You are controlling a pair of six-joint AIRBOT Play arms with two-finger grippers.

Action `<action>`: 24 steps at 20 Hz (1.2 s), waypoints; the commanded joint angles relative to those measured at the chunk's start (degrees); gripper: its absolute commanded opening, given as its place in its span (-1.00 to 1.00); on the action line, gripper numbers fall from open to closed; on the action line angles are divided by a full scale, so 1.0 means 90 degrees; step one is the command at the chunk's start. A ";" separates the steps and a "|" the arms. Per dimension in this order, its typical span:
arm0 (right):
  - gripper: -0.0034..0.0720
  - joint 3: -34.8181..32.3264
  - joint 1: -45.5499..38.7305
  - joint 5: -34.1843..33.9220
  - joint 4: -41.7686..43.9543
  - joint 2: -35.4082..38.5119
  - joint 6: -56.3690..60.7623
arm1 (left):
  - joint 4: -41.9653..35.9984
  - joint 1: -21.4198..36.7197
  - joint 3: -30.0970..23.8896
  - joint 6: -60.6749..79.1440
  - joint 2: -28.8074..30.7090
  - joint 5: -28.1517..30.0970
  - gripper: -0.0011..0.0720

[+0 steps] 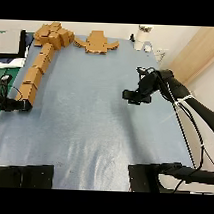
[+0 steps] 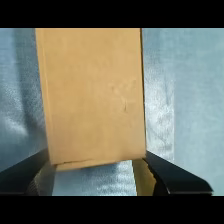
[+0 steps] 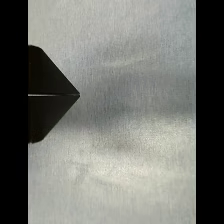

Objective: Fold the box.

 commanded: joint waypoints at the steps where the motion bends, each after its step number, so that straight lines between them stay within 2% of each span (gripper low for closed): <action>1: -0.90 0.0005 0.0002 -0.0005 0.0000 -0.0005 0.0000 | 0.0724 -0.0002 0.0163 -0.0539 0.0141 -0.0833 0.94; 8: -0.90 0.0005 0.0002 -0.0126 0.0355 -0.0005 -0.0024 | 0.0675 -0.0017 0.0505 -0.0860 0.0957 -0.1812 0.93; 9: -0.90 0.0005 0.0002 -0.0119 0.0520 -0.0005 -0.0129 | 0.0410 -0.0019 0.0505 -0.0933 0.1071 -0.2052 0.44; 10: -0.90 0.0005 0.0005 -0.0112 0.0758 -0.0007 -0.0243 | -0.0083 -0.0019 0.0508 -0.0903 0.1163 -0.2290 -0.33; 11: -0.90 0.0005 0.0027 -0.0061 0.0959 -0.0012 -0.0381 | -0.0714 -0.0066 0.0527 -0.0733 0.1239 -0.2497 -0.95; 12: -0.90 0.0012 0.0049 0.0000 0.1117 -0.0034 -0.0493 | -0.1180 -0.0219 0.0563 -0.0622 0.1285 -0.2650 -0.93; 14: -0.90 0.0148 0.0080 -0.0022 0.1168 -0.0216 -0.0517 | -0.1413 -0.1001 0.0760 -0.0702 0.1302 -0.2742 -0.94; 16: -0.90 0.0367 0.0080 -0.0036 0.1270 -0.0486 -0.0522 | -0.1394 -0.2089 0.1047 -0.1037 0.1287 -0.2407 -0.94; 18: -0.90 0.0653 0.0080 -0.0041 0.1600 -0.0801 -0.0753 | -0.1389 -0.3138 0.1399 -0.1426 0.1185 -0.1753 -0.94; 20: -0.90 0.0988 0.0129 -0.0046 0.1834 -0.1095 -0.0877 | -0.1377 -0.3886 0.1817 -0.1780 0.0838 -0.1360 -0.94; 24: -0.90 0.1654 0.0418 -0.0056 0.1826 -0.1547 -0.1018 | -0.1430 -0.4741 0.2586 -0.2229 -0.0204 -0.1338 -0.94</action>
